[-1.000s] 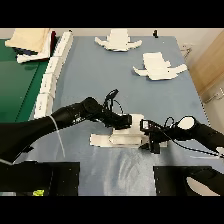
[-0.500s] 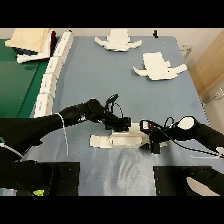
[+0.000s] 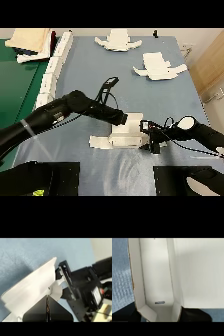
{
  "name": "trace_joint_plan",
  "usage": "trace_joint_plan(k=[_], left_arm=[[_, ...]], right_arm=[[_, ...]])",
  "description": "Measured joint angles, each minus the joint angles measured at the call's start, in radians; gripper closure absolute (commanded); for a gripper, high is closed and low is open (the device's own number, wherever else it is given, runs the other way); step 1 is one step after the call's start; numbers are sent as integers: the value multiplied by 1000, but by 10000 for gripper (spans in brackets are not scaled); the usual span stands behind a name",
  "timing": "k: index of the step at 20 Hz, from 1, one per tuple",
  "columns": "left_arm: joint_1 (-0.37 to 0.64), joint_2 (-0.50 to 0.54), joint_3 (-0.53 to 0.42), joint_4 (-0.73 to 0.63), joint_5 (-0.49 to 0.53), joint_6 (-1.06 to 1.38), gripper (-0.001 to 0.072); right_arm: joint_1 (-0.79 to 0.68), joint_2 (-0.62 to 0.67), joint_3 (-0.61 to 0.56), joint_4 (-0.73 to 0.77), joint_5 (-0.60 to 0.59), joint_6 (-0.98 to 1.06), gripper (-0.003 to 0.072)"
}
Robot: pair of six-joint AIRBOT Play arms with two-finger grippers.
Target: Fold the box.
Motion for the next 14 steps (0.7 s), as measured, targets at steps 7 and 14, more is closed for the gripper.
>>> trace_joint_plan(k=[7, 14], left_arm=[[1, 456, -275, 285, -27, 98, 16], [24, 574, -480, 300, 12, 522, 16]], right_arm=[[0, 0, 0, 0, 0, 2, 156], [0, 0, 0, 0, 0, 2, 156]])
